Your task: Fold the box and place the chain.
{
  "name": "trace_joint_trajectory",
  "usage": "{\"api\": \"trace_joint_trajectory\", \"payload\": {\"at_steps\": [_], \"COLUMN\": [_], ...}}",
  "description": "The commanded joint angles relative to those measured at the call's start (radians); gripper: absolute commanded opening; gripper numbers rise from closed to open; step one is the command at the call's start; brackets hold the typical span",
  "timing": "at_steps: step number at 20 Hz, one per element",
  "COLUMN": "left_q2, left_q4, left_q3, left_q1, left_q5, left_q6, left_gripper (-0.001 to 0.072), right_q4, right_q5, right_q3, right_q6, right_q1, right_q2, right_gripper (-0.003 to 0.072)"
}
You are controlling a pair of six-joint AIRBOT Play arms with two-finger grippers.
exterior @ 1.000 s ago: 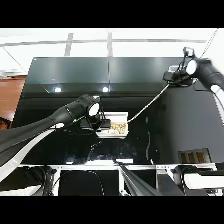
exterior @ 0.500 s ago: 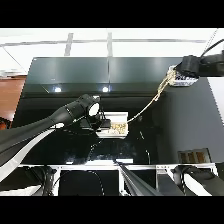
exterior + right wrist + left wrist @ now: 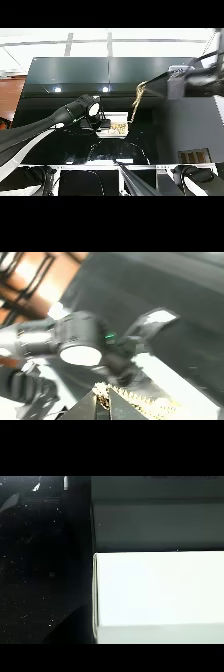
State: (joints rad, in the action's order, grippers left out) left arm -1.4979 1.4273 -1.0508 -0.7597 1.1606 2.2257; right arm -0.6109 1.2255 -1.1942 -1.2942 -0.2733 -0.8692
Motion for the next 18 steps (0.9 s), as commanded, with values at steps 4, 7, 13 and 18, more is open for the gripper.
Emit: {"api": "trace_joint_trajectory", "payload": {"at_steps": [4,7,13,18], "left_q2": [0.000,0.000,0.000,0.000], "left_q4": [0.000,0.000,0.000,0.000], "left_q3": [0.000,0.000,0.000,0.000], "left_q1": [0.001,0.001,0.001,0.001], "left_q5": [0.000,0.000,0.000,0.000], "left_q6": [0.000,0.000,0.000,0.000], "left_gripper": [0.0032,0.0031,0.0031,0.0032], "right_q4": [0.034,0.036,-0.044,-0.045], "right_q5": [-0.114,-0.113,-0.106,-0.183], "right_q3": [0.046,0.059,0.110,0.248], "right_q6": [0.014,0.008,-0.014,-0.011], "right_q1": [-0.145,-0.146,-0.155,-0.161], "right_q2": [-0.041,-0.067,-0.081,-0.134], "right_gripper": [0.0020,0.0020,0.0021,0.0021]}}
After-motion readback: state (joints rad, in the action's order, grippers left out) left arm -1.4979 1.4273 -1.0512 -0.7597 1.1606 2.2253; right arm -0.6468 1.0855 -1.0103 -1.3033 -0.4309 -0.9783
